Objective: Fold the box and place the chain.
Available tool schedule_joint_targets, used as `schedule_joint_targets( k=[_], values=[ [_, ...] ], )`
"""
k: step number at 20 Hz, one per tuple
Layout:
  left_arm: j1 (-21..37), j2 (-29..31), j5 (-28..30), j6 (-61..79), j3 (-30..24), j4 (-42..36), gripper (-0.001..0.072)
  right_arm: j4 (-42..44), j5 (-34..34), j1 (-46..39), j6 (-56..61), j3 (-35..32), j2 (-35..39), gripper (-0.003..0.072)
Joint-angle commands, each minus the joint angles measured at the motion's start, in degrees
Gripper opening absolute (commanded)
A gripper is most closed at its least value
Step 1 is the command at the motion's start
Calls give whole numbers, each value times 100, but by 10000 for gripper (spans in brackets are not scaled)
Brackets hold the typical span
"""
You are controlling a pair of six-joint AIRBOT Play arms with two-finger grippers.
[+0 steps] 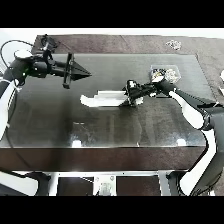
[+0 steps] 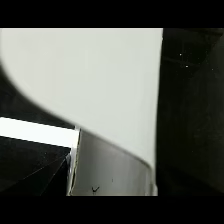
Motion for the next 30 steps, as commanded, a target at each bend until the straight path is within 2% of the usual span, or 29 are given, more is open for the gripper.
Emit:
schedule_joint_targets(
  k=[1, 3, 4, 7, 10, 12, 16, 20, 22, 25, 30],
  values=[
    [-431, 748, 1668, 361, -1099, 586, 15, 2, 0, 2, 0, 0, -2, 521],
    [-693, 911, 2343, 656, -1733, 525, 15, 2, 0, 2, 0, 0, -2, 520],
    [-809, 920, 2481, 752, -1978, 457, 15, 2, 0, 2, 0, 0, -2, 520],
    [-1163, 918, 2662, 1139, -2627, 391, 15, 4, 0, 2, 0, 0, -2, 520],
    [-1453, 911, 2702, 1143, -2898, 411, 18, 2, 0, 2, 0, 0, -2, 521],
    [-1504, 883, 2953, 1121, -2898, 393, 18, 2, 0, 2, 0, 0, -2, 520],
    [-1486, 592, 4159, 1261, -2828, -280, 19, 2, 0, 2, 0, 0, -2, 520],
    [-1486, 52, 4273, 1318, -2247, -350, 19, 4, 0, 2, 0, 0, -2, 520],
    [-1486, -136, 4513, 1320, -1976, -348, 19, 4, 0, 2, 0, 0, -2, 520],
    [-1484, -160, 4968, 1434, -1777, -337, 19, 4, 0, 2, 0, 0, -2, 520],
    [-1484, -168, 5309, 1473, -1679, -339, 20, 4, 0, 2, 0, 0, -2, 520]
  ],
)
